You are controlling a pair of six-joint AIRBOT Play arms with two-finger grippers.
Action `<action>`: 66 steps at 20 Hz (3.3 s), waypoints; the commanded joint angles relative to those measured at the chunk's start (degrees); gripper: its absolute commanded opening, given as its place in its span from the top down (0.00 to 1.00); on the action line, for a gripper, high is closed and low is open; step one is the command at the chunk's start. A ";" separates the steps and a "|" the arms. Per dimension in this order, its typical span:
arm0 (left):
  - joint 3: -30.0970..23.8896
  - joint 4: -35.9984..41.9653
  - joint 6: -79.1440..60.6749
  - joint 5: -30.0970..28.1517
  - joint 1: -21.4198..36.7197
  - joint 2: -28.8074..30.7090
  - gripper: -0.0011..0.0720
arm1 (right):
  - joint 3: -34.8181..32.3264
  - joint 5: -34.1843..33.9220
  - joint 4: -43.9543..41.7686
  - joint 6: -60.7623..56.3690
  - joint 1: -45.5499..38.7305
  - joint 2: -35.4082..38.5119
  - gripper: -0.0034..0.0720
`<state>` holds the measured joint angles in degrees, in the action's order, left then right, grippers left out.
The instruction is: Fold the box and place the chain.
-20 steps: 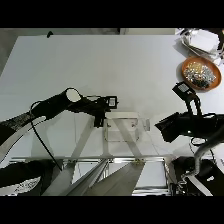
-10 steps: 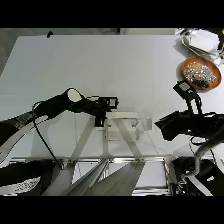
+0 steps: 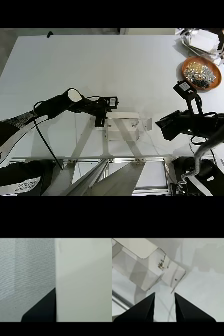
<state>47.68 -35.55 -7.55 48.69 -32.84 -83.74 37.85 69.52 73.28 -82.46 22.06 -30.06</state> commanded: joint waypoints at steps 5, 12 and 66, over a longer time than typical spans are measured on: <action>-0.04 -0.17 5.77 -2.01 -0.13 0.00 0.98 | -0.02 -0.02 0.07 0.00 -0.04 0.04 0.59; -0.02 -5.88 10.60 -2.97 -2.29 0.00 0.98 | -0.02 -0.24 2.49 0.46 -0.04 0.04 0.59; -0.04 -5.84 10.51 -1.73 -2.95 0.48 0.97 | -30.86 -47.69 -9.97 65.75 17.27 -5.38 0.04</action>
<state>47.64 -41.39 2.96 47.00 -35.81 -83.31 7.42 26.61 64.79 -16.86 37.26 -35.51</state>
